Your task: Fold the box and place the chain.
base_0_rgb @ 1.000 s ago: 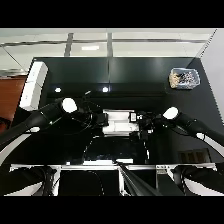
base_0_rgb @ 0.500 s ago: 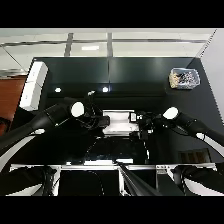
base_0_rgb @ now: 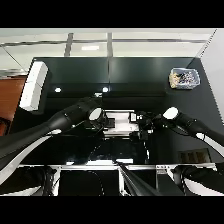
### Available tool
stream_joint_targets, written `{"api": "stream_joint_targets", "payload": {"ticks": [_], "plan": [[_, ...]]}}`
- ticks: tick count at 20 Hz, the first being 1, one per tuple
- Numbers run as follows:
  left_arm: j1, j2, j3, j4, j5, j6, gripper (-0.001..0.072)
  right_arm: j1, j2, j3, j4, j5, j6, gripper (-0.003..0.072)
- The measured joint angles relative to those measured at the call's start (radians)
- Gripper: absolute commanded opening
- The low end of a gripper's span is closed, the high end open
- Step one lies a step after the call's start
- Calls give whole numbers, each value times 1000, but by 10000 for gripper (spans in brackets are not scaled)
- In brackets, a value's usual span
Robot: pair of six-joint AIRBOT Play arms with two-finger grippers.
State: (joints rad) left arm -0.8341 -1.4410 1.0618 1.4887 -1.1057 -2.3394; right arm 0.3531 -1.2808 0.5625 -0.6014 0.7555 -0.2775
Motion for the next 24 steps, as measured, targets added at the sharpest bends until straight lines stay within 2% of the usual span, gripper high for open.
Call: {"api": "stream_joint_targets", "payload": {"ticks": [5, 13, 14, 15, 16, 21, 22, 24], "plan": [[-39, -76, 66, 32, -44, -60, 274, 0, 0, 0, 0, 0, 0, 229], [-47, -124, 88, 24, -35, -92, 273, 0, 0, 0, 0, 0, 0, 229], [-46, -125, 88, 23, -34, -92, 261, 0, 0, 0, 0, 0, 0, 229], [-45, -126, 89, 21, -34, -92, 83, 0, 0, 0, 0, 0, 0, 229], [-44, -126, 89, 21, -39, -92, 24, 0, 0, 0, 0, 0, 0, 229], [-43, -127, 89, 19, -38, -92, 28, 0, 0, 0, 0, 0, 0, 229], [-43, -127, 90, 18, -37, -93, 94, 0, 0, 0, 0, 0, 0, 229], [-43, -128, 93, 11, -21, -98, 451, 0, 0, 0, 0, -1, 0, 229]]}}
